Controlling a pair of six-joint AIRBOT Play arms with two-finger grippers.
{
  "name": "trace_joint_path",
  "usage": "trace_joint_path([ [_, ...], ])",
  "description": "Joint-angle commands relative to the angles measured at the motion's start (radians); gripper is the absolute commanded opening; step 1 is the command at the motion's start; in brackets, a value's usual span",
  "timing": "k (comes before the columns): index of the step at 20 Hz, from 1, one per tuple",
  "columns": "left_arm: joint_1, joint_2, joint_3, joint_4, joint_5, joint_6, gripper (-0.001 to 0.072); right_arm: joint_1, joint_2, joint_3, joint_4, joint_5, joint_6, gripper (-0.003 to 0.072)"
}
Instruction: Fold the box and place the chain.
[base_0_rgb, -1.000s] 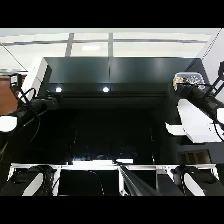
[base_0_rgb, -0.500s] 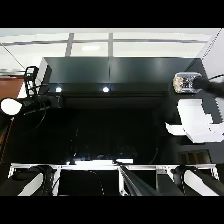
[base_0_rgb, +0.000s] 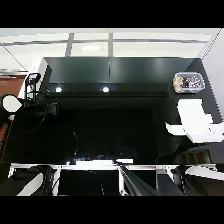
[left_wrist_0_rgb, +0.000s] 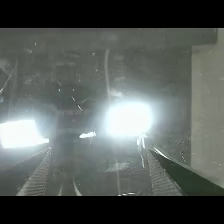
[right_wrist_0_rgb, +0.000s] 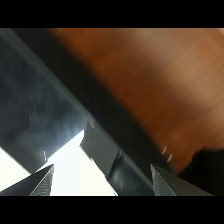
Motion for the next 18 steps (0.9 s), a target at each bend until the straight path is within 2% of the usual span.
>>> trace_joint_path([
  [1,-0.001,-0.021,0.002,-0.022,-0.019,-0.010,0.0711,-0.082,-0.095,0.019,0.083,0.148,-0.258,0.0698],
  [6,-0.001,-0.027,0.002,-0.038,-0.034,-0.034,0.0711,-0.059,-0.128,0.018,0.141,0.122,-0.488,0.0698],
  [8,-0.001,-0.027,0.002,-0.039,-0.049,-0.037,0.0711,-0.034,-0.149,0.018,0.144,0.119,-0.505,0.0692],
  [9,-0.001,-0.027,0.002,-0.039,-0.050,-0.037,0.0711,-0.023,-0.157,0.018,0.138,0.122,-0.505,0.0578],
  [10,-0.001,-0.027,0.002,-0.040,-0.050,-0.037,0.0711,-0.013,-0.163,0.018,0.126,0.119,-0.505,0.0507],
  [11,-0.001,-0.027,0.002,-0.047,-0.052,-0.037,0.0711,-0.001,-0.163,0.018,0.093,0.121,-0.504,0.0306],
  [13,-0.001,-0.027,0.002,-0.057,-0.053,-0.037,0.0711,0.015,-0.162,0.019,0.048,0.165,-0.503,0.0044],
  [14,-0.001,-0.027,0.002,-0.057,-0.053,-0.037,0.0711,0.019,-0.160,0.019,0.059,0.185,-0.493,0.0019],
  [18,0.000,-0.027,0.002,-0.045,-0.070,-0.036,0.0711,0.067,-0.113,0.014,0.137,0.239,-0.394,0.0018],
])
